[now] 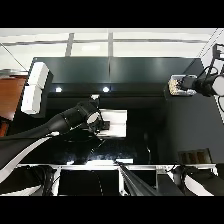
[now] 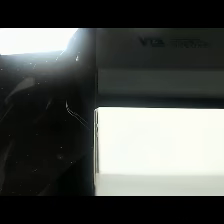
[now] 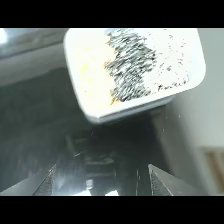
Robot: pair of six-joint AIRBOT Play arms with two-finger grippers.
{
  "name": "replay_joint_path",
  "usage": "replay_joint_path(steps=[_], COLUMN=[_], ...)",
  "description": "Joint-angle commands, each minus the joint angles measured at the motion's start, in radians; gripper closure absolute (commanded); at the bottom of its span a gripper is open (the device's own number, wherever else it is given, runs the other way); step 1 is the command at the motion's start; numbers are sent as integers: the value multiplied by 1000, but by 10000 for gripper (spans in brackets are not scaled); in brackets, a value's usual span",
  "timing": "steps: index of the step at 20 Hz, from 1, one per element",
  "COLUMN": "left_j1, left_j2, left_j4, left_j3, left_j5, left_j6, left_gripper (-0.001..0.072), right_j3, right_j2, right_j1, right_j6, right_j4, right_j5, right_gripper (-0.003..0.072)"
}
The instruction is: Fold the box and place the chain.
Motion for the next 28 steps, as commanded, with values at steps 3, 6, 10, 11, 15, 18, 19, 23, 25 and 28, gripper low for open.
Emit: replay_joint_path(steps=[3,6,10,11,15,18,19,23,25,28], left_j1=[1,4,5,5,5,5,5,5,6,9], left_j2=[-1,-2,-13,-13,-13,-13,-13,-13,-13,-13], left_j4=[1,1,0,0,0,0,0,1,1,0], left_j3=[1,1,1,1,1,1,1,1,1,1], left_j5=[2,3,3,3,3,2,3,8,10,10], left_j6=[1,1,1,6,20,20,20,20,20,20], left_gripper=[680,680,680,680,680,680,679,679,679,680], right_j3=[175,260,340,353,395,432,442,444,444,444], right_j2=[-275,-381,-486,-505,-574,-618,-629,-658,-673,-690], right_j1=[-210,-259,-297,-301,-303,-303,-303,-304,-308,-314], right_j6=[7,17,38,40,81,104,115,117,117,117], right_j4=[168,181,185,185,184,185,189,192,193,193], right_j5=[-50,-39,-18,-24,-23,-36,-39,-59,-59,-60], right_gripper=[-12,-12,-12,-12,-11,-12,-12,-12,-12,-12])
